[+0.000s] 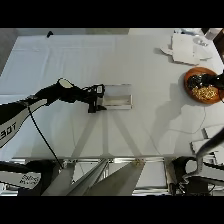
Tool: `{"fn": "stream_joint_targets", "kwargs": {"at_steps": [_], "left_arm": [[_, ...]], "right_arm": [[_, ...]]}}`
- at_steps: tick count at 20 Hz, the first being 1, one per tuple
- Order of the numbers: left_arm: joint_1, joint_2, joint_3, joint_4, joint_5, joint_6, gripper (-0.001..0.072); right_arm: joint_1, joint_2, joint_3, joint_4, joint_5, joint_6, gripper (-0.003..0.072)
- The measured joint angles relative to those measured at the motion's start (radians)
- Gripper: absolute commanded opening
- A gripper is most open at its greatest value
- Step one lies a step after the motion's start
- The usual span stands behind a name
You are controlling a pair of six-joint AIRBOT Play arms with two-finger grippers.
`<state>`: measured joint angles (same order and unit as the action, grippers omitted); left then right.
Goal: Fold the box and place the chain.
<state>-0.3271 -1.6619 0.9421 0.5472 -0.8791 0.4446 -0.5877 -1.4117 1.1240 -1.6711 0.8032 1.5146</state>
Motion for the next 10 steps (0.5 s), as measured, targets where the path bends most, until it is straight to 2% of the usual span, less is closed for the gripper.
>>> {"fn": "stream_joint_targets", "kwargs": {"at_steps": [10], "left_arm": [[0.0, 0.0, 0.0, 0.0, 0.0, 0.0, 0.0276]], "right_arm": [[-0.004, -0.013, 0.006, 0.002, -0.051, 0.023, 0.0498]]}}
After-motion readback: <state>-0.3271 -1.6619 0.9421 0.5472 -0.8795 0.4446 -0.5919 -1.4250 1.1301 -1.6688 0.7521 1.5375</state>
